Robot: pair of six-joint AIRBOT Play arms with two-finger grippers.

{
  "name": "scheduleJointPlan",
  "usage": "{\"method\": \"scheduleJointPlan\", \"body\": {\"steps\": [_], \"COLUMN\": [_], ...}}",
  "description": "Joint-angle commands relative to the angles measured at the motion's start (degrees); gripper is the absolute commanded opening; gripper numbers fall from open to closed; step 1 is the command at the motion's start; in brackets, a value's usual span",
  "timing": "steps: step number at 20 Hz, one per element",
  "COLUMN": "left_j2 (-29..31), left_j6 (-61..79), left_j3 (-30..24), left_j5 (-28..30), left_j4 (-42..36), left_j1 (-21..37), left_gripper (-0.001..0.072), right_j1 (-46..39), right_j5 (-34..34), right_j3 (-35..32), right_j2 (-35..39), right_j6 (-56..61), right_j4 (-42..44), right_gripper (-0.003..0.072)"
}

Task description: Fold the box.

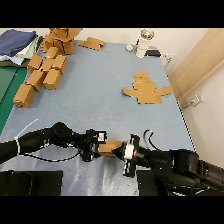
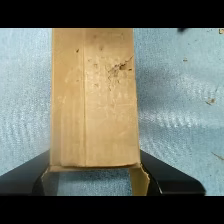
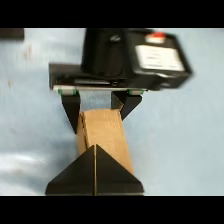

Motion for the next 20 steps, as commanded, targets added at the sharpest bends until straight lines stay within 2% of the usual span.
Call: {"method": "scheduleJointPlan", "body": {"steps": [1,2,3,5,6,7,12,20], "left_j2": [0.0,0.0,0.0,0.0,0.0,0.0,0.0,0.0], "left_j6": [0.0,0.0,0.0,0.0,0.0,0.0,0.0,0.0], "left_j3": [0.0,0.0,0.0,0.0,0.0,0.0,0.0,0.0], "left_j5": [0.0,0.0,0.0,0.0,0.0,0.0,0.0,0.0], "left_j4": [0.0,0.0,0.0,0.0,0.0,0.0,0.0,0.0], "left_j1": [0.0,0.0,0.0,0.0,0.0,0.0,0.0,0.0], "left_gripper": [0.031,0.031,0.0311,0.0311,0.031,0.031,0.0311,0.031], "right_j1": [-0.1,0.0,0.9,3.2,4.3,4.9,4.9,4.9], "right_j5": [-0.5,2.2,9.1,29.5,38.7,44.2,47.7,48.0], "right_j3": [-0.6,-2.6,-5.8,-13.6,-16.6,-18.3,-18.6,-18.6], "right_j2": [2.6,2.6,2.6,2.5,1.5,-0.4,-8.9,-14.4], "right_j6": [49.4,59.0,62.6,63.3,65.7,69.4,70.6,70.5], "right_j4": [3.3,5.1,10.3,20.5,22.1,21.9,21.4,21.3], "right_gripper": [0.0002,0.0001,0.0001,0.0001,0.0001,0.0002,0.0003,0.0003]}}
